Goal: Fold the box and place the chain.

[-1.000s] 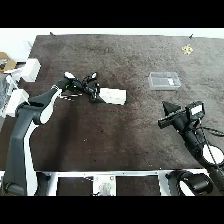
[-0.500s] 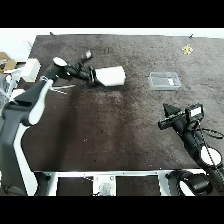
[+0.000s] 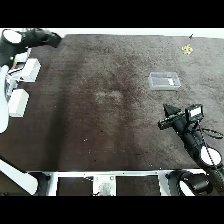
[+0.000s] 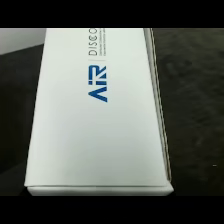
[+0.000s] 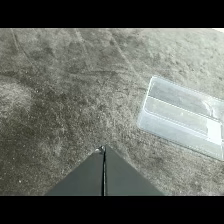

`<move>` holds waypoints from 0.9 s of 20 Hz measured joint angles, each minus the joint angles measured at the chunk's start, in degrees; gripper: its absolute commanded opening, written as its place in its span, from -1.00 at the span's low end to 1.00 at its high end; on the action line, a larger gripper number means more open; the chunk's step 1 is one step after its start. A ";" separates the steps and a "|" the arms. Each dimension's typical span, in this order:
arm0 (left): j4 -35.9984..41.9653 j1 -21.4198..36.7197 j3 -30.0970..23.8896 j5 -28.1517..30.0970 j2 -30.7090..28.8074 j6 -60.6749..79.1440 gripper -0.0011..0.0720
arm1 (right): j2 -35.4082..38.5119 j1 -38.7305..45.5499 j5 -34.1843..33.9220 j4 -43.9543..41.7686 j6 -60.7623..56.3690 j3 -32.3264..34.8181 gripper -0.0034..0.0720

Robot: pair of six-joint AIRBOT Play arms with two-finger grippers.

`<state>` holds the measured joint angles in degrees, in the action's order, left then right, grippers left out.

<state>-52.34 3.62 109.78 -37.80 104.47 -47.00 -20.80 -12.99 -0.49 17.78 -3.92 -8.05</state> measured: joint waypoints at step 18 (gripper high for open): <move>-7.10 4.61 -29.64 27.26 3.02 -9.86 -0.94 | 0.00 0.00 0.00 -0.07 -0.02 3.56 -0.90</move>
